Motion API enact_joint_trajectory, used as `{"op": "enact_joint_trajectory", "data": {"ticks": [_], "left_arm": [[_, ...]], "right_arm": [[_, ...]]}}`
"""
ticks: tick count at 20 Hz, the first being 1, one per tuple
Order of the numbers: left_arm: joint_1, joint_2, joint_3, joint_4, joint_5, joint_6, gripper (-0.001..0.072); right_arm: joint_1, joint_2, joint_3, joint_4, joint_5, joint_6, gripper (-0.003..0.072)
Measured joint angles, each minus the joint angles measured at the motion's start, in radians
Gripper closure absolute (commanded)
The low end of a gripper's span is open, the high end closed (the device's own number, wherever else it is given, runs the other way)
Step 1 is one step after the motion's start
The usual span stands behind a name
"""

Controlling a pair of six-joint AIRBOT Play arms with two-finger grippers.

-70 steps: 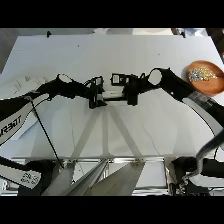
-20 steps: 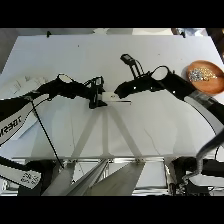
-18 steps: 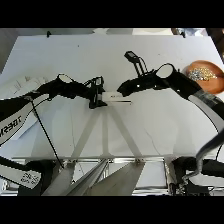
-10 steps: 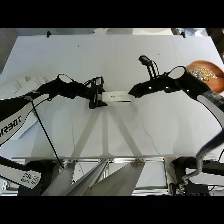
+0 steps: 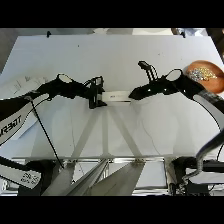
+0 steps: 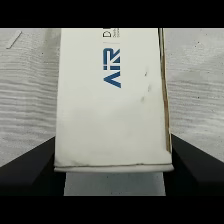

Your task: Fold the box and place the chain.

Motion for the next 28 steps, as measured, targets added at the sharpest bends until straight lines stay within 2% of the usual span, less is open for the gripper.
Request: {"op": "enact_joint_trajectory", "data": {"ticks": [5,9,11,15,18,21,22,23,24,25,28], "left_arm": [[0.0,0.0,0.0,0.001,0.0,0.003,0.0317],[0.0,0.0,0.0,0.0,0.0,0.002,0.0317],[0.0,0.0,0.0,0.0,0.0,0.002,0.0317],[0.0,0.0,0.0,0.0,0.001,0.002,0.0317],[0.0,0.0,0.0,0.0,0.001,0.001,0.0317],[0.0,0.0,0.0,0.0,0.001,0.001,0.0318],[0.0,0.0,0.0,0.0,0.0,0.001,0.0344],[-0.001,0.0,0.0,0.0,-0.001,0.001,0.047],[-0.002,0.0,0.0,-0.002,0.0,0.0,0.065],[-0.003,0.0,0.0,-0.003,0.001,0.0,0.0699],[-0.005,0.01,0.0,-0.002,0.005,0.0,0.0699]], "right_arm": [[0.004,0.099,0.024,0.076,0.022,-0.042,0.0669],[0.003,0.258,0.05,0.028,-0.03,-0.045,0.0669],[0.002,0.333,0.055,-0.087,-0.092,0.015,0.0669],[-0.014,0.422,0.059,-0.47,-0.155,0.277,0.0669],[-0.069,0.436,0.059,-0.661,-0.104,0.407,0.0669],[-0.142,0.44,0.059,-0.754,-0.051,0.458,0.0669],[-0.161,0.44,0.059,-0.77,-0.04,0.467,0.0669],[-0.179,0.441,0.059,-0.781,-0.037,0.476,0.0669],[-0.193,0.441,0.059,-0.795,-0.028,0.48,0.0669],[-0.202,0.441,0.059,-0.8,-0.024,0.483,0.0669],[-0.218,0.441,0.059,-0.812,-0.018,0.491,0.0669]]}}
